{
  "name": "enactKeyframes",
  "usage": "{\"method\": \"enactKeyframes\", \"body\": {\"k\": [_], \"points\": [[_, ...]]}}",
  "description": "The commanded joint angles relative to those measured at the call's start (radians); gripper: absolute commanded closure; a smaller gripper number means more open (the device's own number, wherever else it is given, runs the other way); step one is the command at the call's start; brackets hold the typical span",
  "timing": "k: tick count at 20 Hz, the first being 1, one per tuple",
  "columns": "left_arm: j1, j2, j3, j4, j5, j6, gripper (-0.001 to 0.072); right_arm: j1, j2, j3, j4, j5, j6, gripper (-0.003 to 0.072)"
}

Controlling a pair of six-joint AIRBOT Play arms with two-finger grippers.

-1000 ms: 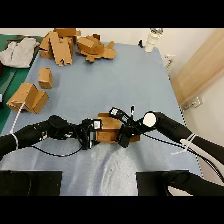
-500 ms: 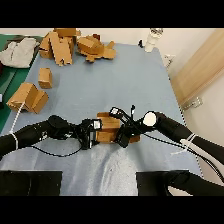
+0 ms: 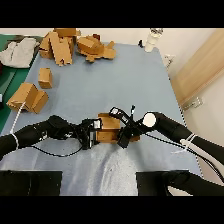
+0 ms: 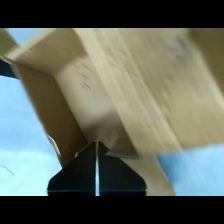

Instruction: Fold the box.

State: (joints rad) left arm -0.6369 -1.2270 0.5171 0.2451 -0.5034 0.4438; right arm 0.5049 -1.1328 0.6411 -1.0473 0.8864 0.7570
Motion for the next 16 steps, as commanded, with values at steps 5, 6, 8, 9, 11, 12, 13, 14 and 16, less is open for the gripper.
{"method": "enactKeyframes", "body": {"k": [5, 6, 8, 9, 11, 12, 13, 14, 16], "points": [[0.001, 0.000, 0.000, 0.002, -0.001, 0.001, 0.0237, -0.140, 0.064, 0.000, -0.145, 0.019, 0.286, 0.0685], [0.001, 0.000, 0.000, 0.002, -0.001, 0.001, 0.0237, -0.179, 0.095, 0.000, -0.138, 0.017, 0.332, 0.0685], [0.001, 0.000, 0.000, 0.002, -0.001, 0.001, 0.0237, -0.254, 0.166, 0.000, -0.143, 0.022, 0.456, 0.0684], [0.001, 0.000, 0.000, 0.002, -0.001, 0.001, 0.0237, -0.291, 0.198, 0.000, -0.164, 0.038, 0.512, 0.0685], [0.001, 0.000, 0.000, 0.002, -0.001, 0.001, 0.0237, -0.370, 0.253, 0.000, -0.222, 0.090, 0.653, 0.0684], [0.001, 0.000, 0.000, 0.002, -0.001, 0.001, 0.0237, -0.408, 0.266, -0.001, -0.247, 0.129, 0.701, 0.0685], [0.001, 0.000, 0.000, 0.002, 0.000, 0.001, 0.0237, -0.440, 0.266, -0.002, -0.259, 0.171, 0.721, 0.0684], [0.001, 0.000, 0.000, 0.002, -0.001, 0.001, 0.0237, -0.461, 0.260, -0.010, -0.257, 0.191, 0.720, 0.0684], [0.001, 0.000, 0.000, 0.002, -0.001, 0.001, 0.0237, -0.471, 0.232, -0.047, -0.251, 0.185, 0.720, 0.0685]]}}
